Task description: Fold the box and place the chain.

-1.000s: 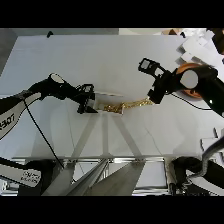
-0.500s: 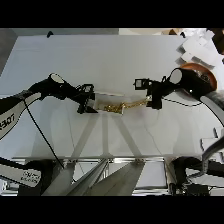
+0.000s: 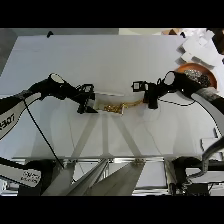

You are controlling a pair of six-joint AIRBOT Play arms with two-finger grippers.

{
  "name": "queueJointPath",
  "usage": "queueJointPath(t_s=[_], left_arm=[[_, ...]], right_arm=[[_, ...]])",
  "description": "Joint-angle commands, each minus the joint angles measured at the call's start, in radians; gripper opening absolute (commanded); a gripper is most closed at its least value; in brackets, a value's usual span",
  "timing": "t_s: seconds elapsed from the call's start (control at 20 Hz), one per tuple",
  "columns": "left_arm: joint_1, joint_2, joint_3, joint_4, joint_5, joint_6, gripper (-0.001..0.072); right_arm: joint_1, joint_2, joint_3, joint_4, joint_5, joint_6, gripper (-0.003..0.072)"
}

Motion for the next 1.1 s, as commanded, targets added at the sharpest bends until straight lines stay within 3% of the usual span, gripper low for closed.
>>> queueJointPath(t_s=[0.0,0.75,1.05], left_arm=[[0.000,-0.001,0.000,0.000,0.000,0.000,0.0208],[0.000,-0.001,0.000,0.000,0.000,0.000,0.0208],[0.000,-0.001,0.000,0.000,0.000,0.000,0.0208]], right_arm=[[0.001,-0.012,-0.001,-0.005,0.030,0.007,0.0010],[0.171,0.294,-0.001,-0.004,0.096,0.355,0.0007],[0.334,0.316,-0.001,-0.004,-0.007,0.515,0.0007]])
